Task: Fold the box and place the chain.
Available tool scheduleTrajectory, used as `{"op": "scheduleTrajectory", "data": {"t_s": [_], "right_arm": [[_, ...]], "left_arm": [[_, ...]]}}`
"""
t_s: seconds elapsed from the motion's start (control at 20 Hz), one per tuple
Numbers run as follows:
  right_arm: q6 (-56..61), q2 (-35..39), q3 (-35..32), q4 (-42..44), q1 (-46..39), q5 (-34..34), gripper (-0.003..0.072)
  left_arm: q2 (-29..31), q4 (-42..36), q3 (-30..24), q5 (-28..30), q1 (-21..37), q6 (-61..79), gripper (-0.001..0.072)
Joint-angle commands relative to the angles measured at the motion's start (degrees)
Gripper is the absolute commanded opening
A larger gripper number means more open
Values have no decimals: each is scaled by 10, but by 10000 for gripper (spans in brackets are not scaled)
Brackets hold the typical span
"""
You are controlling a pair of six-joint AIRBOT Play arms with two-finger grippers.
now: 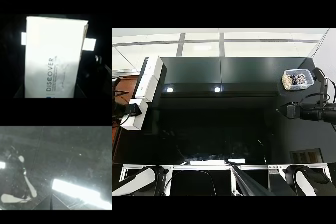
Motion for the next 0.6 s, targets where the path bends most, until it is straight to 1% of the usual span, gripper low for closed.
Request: {"op": "scheduleTrajectory", "data": {"t_s": [0.0, 0.15, 0.3, 0.35, 0.4, 0.45, 0.55], "right_arm": [[0, 0, 0, 1, 0, -17, 14], [0, 0, 0, 2, 0, -18, 14], [0, 0, 0, 2, 0, -17, 14], [0, 0, 0, 2, 0, -17, 14], [0, 0, 0, 2, 0, -17, 14], [0, 0, 0, 2, 0, -17, 14], [0, 0, 0, 3, 0, -17, 14]], "left_arm": [[-39, -66, 6, 60, 9, 74, 347], [-76, -67, 23, 82, 9, 74, 347], [-96, -66, 44, 84, 9, 73, 358], [-97, -66, 52, 84, 9, 74, 442], [-97, -66, 62, 82, 9, 73, 649], [-97, -66, 77, 73, 9, 69, 713], [-97, -66, 123, 30, 8, 64, 714]]}}
